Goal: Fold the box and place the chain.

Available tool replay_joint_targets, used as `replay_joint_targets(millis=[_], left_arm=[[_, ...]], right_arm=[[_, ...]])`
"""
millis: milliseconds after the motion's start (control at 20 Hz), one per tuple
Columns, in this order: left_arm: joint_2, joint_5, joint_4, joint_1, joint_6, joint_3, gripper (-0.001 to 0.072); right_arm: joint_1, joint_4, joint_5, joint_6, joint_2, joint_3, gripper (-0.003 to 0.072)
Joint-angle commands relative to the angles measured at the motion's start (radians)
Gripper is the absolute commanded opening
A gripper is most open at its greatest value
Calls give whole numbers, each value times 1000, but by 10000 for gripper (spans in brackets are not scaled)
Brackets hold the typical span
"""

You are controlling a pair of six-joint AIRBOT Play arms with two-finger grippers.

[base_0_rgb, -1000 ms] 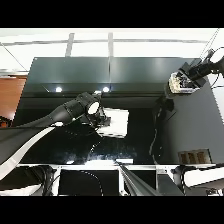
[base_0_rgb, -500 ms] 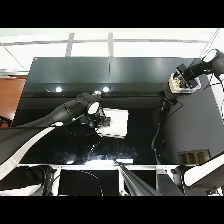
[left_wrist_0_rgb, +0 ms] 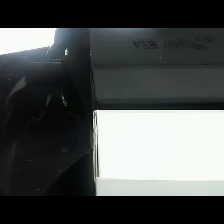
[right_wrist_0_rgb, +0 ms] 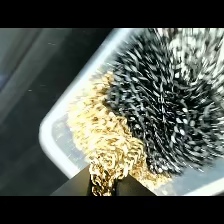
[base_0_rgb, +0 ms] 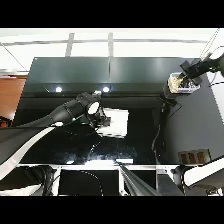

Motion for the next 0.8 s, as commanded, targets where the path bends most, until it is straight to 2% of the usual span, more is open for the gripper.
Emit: replay_joint_targets(millis=[0, 150, 250, 400, 550, 700, 750], left_arm=[[0, 4, 0, 0, 0, 0, 27], [0, 13, 0, 0, 0, 0, 27], [0, 21, 0, 0, 0, 0, 27], [0, 21, 0, 0, 0, 0, 27], [0, 23, 0, 0, 0, 0, 27], [0, 25, 0, 0, 0, 0, 27], [0, 25, 0, 0, 0, 0, 27]], right_arm=[[-15, 35, 28, -212, 133, 1, 8], [-21, 222, 16, -456, 315, 1, 7], [-26, 261, -16, -478, 433, 1, 5], [-25, 276, 18, -493, 557, 1, 5], [-25, 346, 153, -542, 640, 1, 6], [-19, 483, 379, -723, 697, -20, 5], [0, 496, 391, -729, 727, -61, 5]])
